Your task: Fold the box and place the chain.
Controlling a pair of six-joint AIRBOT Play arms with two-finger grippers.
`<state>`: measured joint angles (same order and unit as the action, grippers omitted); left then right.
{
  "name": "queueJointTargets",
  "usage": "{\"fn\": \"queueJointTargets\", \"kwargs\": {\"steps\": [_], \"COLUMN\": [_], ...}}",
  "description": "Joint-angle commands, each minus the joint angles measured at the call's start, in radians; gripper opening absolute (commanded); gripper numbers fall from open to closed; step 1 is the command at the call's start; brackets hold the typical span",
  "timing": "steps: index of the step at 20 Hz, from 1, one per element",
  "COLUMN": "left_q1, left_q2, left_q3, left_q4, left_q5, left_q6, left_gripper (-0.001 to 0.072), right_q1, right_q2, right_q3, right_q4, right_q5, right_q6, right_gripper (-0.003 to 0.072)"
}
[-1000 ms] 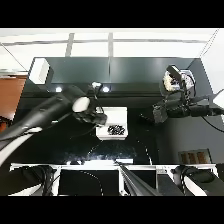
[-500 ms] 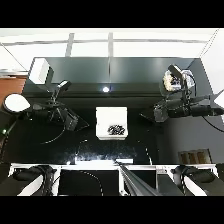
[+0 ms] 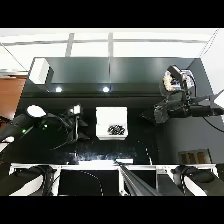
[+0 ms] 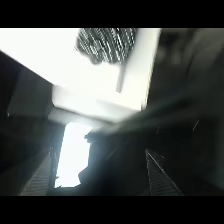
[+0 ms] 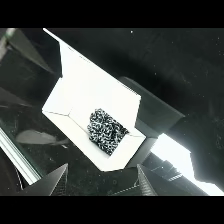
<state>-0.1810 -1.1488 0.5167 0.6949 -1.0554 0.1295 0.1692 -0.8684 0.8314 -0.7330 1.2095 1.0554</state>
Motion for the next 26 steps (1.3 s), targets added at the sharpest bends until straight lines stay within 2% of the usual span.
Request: {"fn": "queueJointTargets", "kwargs": {"steps": [1, 2, 4, 8, 11, 15, 26], "left_q1": [-0.072, -0.08, -0.085, -0.088, -0.102, -0.105, -0.131], "left_q2": [-0.081, -0.113, -0.166, -0.187, -0.187, -0.187, -0.188], "left_q3": [0.023, 0.029, 0.073, 0.098, 0.1, 0.101, 0.104], "left_q4": [0.049, 0.003, 0.006, -0.01, -0.079, -0.105, -0.113], "left_q5": [0.053, 0.049, 0.01, -0.02, 0.008, 0.054, 0.087], "left_q6": [0.169, 0.198, 0.177, 0.173, 0.173, 0.143, 0.122], "left_gripper": [0.07, 0.07, 0.07, 0.07, 0.07, 0.07, 0.07], "right_q1": [0.0, 0.001, 0.008, 0.02, 0.02, 0.02, 0.02], "right_q2": [0.001, 0.001, 0.001, 0.001, 0.001, 0.001, 0.001], "right_q3": [0.0, 0.0, 0.0, 0.0, 0.0, 0.0, 0.0], "right_q4": [-0.001, -0.001, -0.002, 0.0, -0.001, -0.001, -0.002], "right_q5": [-0.003, -0.003, -0.006, -0.011, -0.018, -0.02, -0.024], "right_q6": [0.004, 0.005, 0.007, 0.007, 0.007, 0.006, 0.006], "right_gripper": [0.0506, 0.0506, 0.0506, 0.0506, 0.0506, 0.0506, 0.0506]}}
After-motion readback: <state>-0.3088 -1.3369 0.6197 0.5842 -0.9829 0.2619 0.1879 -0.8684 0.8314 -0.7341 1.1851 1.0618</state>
